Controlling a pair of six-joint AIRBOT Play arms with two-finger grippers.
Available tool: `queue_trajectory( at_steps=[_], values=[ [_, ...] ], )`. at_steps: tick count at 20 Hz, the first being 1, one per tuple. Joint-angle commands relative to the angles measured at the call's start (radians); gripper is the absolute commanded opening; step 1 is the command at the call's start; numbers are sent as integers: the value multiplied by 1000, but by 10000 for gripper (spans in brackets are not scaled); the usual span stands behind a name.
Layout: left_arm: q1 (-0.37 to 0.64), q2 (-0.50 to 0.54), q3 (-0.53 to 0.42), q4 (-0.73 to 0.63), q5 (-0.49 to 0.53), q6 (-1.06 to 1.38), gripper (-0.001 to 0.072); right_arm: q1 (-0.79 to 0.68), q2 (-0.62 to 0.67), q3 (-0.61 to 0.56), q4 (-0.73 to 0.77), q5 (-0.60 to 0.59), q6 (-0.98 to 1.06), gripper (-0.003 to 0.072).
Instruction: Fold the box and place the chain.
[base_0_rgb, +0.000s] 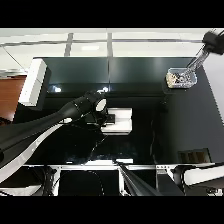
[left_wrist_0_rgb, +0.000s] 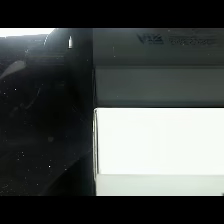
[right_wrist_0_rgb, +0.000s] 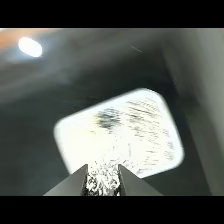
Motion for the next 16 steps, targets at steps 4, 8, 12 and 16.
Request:
queue_trajectory(
  at_steps=[4, 8, 12, 16],
  values=[
    [2, -1, 0, 2, 1, 10, 28, 25, 280, -6, 262, 16, -105, 12],
    [2, -1, 0, 1, 0, 11, 28, 75, 373, -6, 350, 54, -124, 11],
    [2, -1, 0, 0, -1, 11, 28, 176, 443, -7, 350, 114, -124, 12],
    [2, -1, 0, 1, 0, 11, 28, 269, 502, -58, 350, 171, -132, 13]
  ],
)
